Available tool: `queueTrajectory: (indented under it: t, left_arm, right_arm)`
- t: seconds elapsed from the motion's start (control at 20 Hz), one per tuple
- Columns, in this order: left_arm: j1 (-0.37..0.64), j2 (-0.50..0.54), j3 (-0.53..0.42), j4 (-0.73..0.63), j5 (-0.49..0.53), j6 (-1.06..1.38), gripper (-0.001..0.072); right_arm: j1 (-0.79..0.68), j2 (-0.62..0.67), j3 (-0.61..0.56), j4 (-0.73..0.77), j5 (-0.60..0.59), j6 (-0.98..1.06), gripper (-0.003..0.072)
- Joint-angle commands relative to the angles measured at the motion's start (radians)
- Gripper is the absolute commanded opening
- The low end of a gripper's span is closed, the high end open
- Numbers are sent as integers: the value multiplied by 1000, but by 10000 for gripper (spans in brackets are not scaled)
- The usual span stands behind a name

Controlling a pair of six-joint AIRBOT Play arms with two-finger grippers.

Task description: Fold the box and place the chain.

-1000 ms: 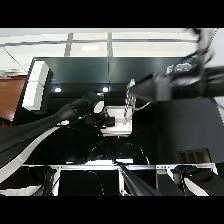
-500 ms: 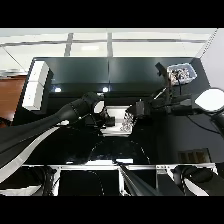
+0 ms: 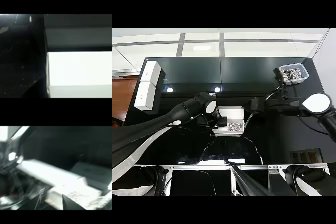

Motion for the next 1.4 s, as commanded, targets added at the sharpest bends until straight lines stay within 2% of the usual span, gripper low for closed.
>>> queueTrajectory:
  t: [0.0, 0.05, 0.1, 0.15, 0.25, 0.35, 0.6, 0.7, 0.8, 0.85, 0.95, 1.0, 1.1, 1.2, 1.3, 1.35]
  left_arm:
    - [0, 0, 0, 0, 0, 0, 29]
    - [0, 0, 0, 0, 0, 0, 29]
    - [0, 0, 0, 0, 0, 0, 29]
    - [0, 0, 0, 0, 0, 0, 30]
    - [0, 0, 0, 0, 0, 0, 29]
    - [0, 0, 0, 0, 0, 0, 29]
    - [0, 0, 0, -1, -3, 0, 29]
    - [0, 0, 0, 0, -3, 0, 29]
    - [0, 0, 0, 0, -3, 0, 29]
    - [0, 0, 0, 0, -3, 0, 29]
    - [0, 0, 0, 0, -3, 0, 29]
    - [0, 0, 0, 0, -3, 0, 29]
    - [0, 0, 0, 0, -3, 0, 29]
    - [0, 0, 0, 0, 0, 0, 29]
    - [0, 0, 0, 0, 1, 0, 29]
    - [0, 0, 0, 0, 0, 0, 29]
  right_arm:
    - [-158, -2, -6, -265, -63, 7, 314]
    - [-184, -3, -18, -396, -123, 49, 315]
    - [-201, -10, -40, -524, -202, 151, 416]
    - [-212, -28, -57, -600, -263, 219, 709]
    - [-234, -119, -52, -621, -357, 271, 697]
    - [-266, -251, 7, -602, -411, 367, 697]
    - [-283, -616, 373, -629, -230, 345, 696]
    - [-289, -724, 500, -625, -164, 348, 697]
    - [-296, -788, 579, -635, -118, 347, 695]
    - [-304, -800, 595, -637, -113, 347, 593]
    - [-328, -800, 599, -637, -101, 348, 340]
    - [-343, -796, 599, -636, -64, 347, 12]
    - [-357, -771, 599, -638, 26, 296, 19]
    - [-344, -711, 599, -648, 143, 122, 18]
    - [-328, -614, 575, -682, 256, 19, 18]
    - [-325, -539, 535, -668, 270, -21, 18]
